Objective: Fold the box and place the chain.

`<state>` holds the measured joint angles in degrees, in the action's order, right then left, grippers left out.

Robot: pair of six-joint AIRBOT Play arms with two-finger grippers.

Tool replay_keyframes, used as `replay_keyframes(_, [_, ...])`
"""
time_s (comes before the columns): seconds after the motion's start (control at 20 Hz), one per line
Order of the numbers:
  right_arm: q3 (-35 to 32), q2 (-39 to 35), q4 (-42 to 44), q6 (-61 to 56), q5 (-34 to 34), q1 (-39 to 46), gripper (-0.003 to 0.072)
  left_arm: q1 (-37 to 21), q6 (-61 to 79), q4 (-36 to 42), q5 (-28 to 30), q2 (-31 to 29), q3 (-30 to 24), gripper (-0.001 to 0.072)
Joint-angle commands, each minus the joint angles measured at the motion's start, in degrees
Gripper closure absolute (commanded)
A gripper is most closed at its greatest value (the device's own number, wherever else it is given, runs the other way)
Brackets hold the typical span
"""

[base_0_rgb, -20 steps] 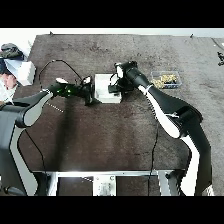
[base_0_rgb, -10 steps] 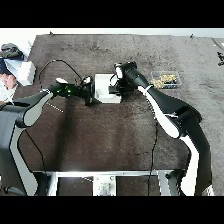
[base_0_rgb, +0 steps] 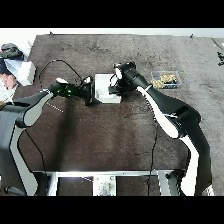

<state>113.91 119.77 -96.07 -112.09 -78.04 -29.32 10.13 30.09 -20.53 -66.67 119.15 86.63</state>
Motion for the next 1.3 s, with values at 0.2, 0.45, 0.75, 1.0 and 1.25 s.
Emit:
replay_keyframes(0.2, [0.0,-0.3,-0.1,-1.3,-0.2,-0.1,0.0562,-0.1,0.0,0.0,0.0,0.0,0.0,0.0294])
replay_keyframes(0.45, [0.0,-0.9,0.1,-0.5,-0.2,-0.1,0.0389,-0.1,0.0,0.0,0.0,0.0,0.0,0.0293])
replay_keyframes(0.75, [0.0,-2.4,1.6,1.4,-0.2,-0.3,0.0190,-0.1,0.0,0.0,0.0,0.0,0.0,0.0293])
replay_keyframes(1.0, [0.0,-5.9,1.6,5.4,0.3,-0.2,0.0191,-0.1,0.0,0.0,0.0,0.0,0.0,0.0294])
replay_keyframes(1.25, [-2.0,-13.2,0.0,13.2,4.9,0.0,0.0221,-0.1,0.0,0.0,0.0,0.0,0.0,0.0293])
